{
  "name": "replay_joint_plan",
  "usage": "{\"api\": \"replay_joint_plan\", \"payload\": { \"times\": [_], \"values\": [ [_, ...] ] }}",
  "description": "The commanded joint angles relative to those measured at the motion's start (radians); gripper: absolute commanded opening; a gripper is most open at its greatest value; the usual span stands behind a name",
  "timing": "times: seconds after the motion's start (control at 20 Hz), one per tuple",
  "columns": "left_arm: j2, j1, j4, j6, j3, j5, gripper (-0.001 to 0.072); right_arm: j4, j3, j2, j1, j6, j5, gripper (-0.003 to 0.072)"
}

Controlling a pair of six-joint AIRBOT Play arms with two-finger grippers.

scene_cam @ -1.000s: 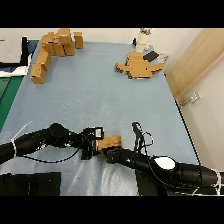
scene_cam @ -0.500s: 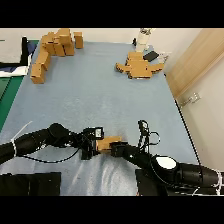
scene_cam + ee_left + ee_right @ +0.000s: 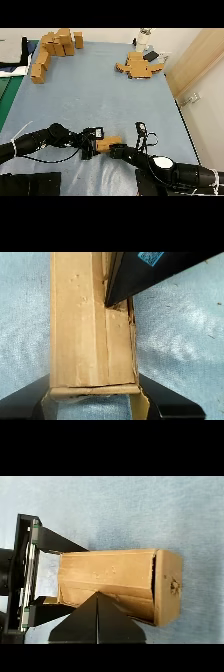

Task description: Fold the box.

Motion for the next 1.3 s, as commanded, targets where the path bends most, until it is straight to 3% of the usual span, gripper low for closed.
{"api": "replay_joint_plan", "payload": {
  "times": [0.0,0.2,0.3,0.45,0.6,0.8,1.0,1.25],
  "values": [
    [0.000,0.000,0.000,0.000,0.000,0.000,0.0498,0.004,0.000,-0.011,0.001,-0.001,0.000,0.0006],
    [0.000,0.000,0.000,0.000,0.000,0.000,0.0498,-0.007,0.029,0.027,0.001,-0.105,-0.009,0.0005],
    [0.000,0.000,0.000,0.000,0.000,0.000,0.0498,0.048,0.075,0.067,0.001,-0.237,-0.124,0.0005],
    [0.000,0.000,0.000,0.000,0.000,0.000,0.0498,0.225,0.167,0.092,-0.030,-0.593,-0.407,0.0006],
    [0.000,0.000,0.000,0.000,0.000,0.001,0.0498,0.537,0.248,0.061,-0.182,-0.959,-0.507,0.0005],
    [0.000,0.000,0.000,0.000,0.000,0.000,0.0498,0.727,0.417,-0.106,-0.489,-1.276,-0.607,0.0005],
    [0.000,0.000,0.000,0.000,0.000,-0.002,0.0498,0.833,0.647,-0.418,-0.769,-1.502,-0.639,0.0006],
    [0.000,0.000,-0.008,0.000,0.000,0.007,0.0498,0.926,0.738,-0.653,-0.822,-1.508,-0.631,0.0007]
  ]
}}
